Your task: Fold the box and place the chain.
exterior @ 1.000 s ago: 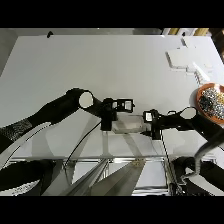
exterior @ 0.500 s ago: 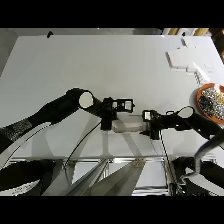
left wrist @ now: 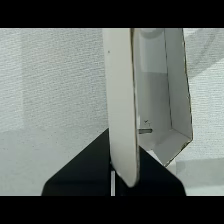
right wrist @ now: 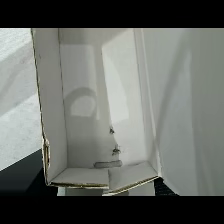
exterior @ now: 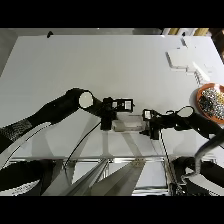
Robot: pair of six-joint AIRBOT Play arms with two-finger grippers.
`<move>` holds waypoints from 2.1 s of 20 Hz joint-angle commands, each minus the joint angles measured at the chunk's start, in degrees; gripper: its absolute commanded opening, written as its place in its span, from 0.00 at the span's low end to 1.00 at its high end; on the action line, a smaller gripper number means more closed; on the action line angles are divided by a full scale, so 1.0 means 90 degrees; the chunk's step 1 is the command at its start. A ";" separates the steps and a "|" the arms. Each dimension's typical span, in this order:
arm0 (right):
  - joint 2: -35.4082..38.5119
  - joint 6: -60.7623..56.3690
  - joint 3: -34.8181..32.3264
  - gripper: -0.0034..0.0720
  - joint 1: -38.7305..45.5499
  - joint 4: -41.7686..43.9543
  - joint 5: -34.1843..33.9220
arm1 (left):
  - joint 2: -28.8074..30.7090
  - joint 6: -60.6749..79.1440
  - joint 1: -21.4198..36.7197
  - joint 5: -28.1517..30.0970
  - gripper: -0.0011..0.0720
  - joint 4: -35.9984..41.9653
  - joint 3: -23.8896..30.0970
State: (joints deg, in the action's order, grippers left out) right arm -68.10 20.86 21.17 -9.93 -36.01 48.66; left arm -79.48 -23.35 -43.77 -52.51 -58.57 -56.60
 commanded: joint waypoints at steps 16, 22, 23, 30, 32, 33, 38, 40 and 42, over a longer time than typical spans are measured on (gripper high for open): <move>0.0158 0.0019 -0.0002 0.57 -0.0007 -0.0197 -0.0510 | 0.0367 -0.0036 0.0034 -0.0420 0.37 -0.0515 -0.0005; 0.0158 0.0017 -0.0002 0.57 -0.0007 -0.0194 -0.0508 | 0.0651 -0.1049 0.0034 -0.1042 0.59 -0.1275 -0.0005; 0.0158 0.0017 -0.0002 0.57 -0.0007 -0.0194 -0.0508 | 0.0753 -0.1234 0.0034 -0.1120 0.58 -0.1438 -0.0005; 0.0158 0.0015 -0.0002 0.57 -0.0007 -0.0187 -0.0505 | 0.1484 -0.1678 -0.0214 -0.1234 0.03 -0.1005 -0.0005; 0.0158 0.0017 -0.0002 0.57 -0.0007 -0.0189 -0.0505 | 0.1396 -0.1673 -0.0573 -0.0906 0.02 -0.0576 -0.0005; 0.0158 0.0017 -0.0002 0.57 -0.0007 -0.0187 -0.0508 | 0.1333 -0.1676 -0.0806 -0.0595 0.02 -0.0544 -0.0005; 0.0158 0.0017 -0.0002 0.57 -0.0007 -0.0187 -0.0505 | 0.0522 -0.2157 -0.1418 0.2312 0.02 -0.0546 -0.0005; 0.0158 0.0017 -0.0002 0.57 -0.0007 -0.0187 -0.0508 | 0.0136 -0.3041 -0.1151 0.3422 0.02 -0.0542 -0.0007; 0.0158 0.0017 -0.0002 0.57 -0.0007 -0.0187 -0.0508 | -0.0238 -0.3517 -0.0767 0.3628 0.02 -0.0500 -0.0010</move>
State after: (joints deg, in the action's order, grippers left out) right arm -66.72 21.02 21.17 -10.00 -37.71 44.03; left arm -77.25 -47.31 -53.21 -30.52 -63.59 -56.62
